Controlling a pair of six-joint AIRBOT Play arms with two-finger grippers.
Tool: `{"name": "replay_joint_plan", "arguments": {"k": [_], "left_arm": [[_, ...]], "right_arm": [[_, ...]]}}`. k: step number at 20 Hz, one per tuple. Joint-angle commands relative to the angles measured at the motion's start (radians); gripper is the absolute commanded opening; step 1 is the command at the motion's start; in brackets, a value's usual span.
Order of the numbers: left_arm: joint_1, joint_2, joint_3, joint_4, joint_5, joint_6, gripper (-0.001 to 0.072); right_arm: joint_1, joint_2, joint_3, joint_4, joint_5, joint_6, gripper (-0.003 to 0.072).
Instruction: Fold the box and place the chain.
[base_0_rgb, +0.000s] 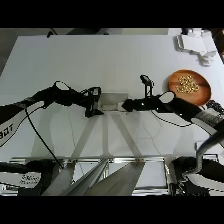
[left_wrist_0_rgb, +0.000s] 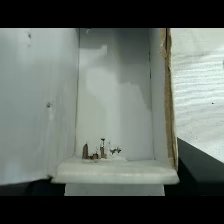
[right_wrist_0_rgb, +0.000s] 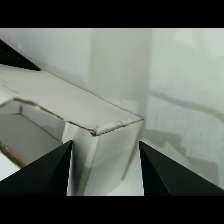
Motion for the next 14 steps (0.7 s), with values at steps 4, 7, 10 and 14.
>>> {"name": "replay_joint_plan", "arguments": {"k": [4,7,10,14], "left_arm": [[0.0,-0.001,0.0,0.0,0.0,-0.001,0.0278],[0.0,-0.001,0.0,0.0,0.0,-0.001,0.0278],[0.0,-0.001,0.0,0.0,0.0,-0.001,0.0278],[0.0,-0.001,0.0,0.0,0.0,-0.001,0.0278]], "right_arm": [[0.087,-0.002,0.132,-0.382,0.069,0.308,0.0462],[0.145,-0.019,0.182,-0.492,0.089,0.372,0.0553],[0.185,-0.065,0.242,-0.762,0.121,0.73,0.0535],[0.233,-0.135,0.336,-0.957,0.241,0.908,0.0439]]}}
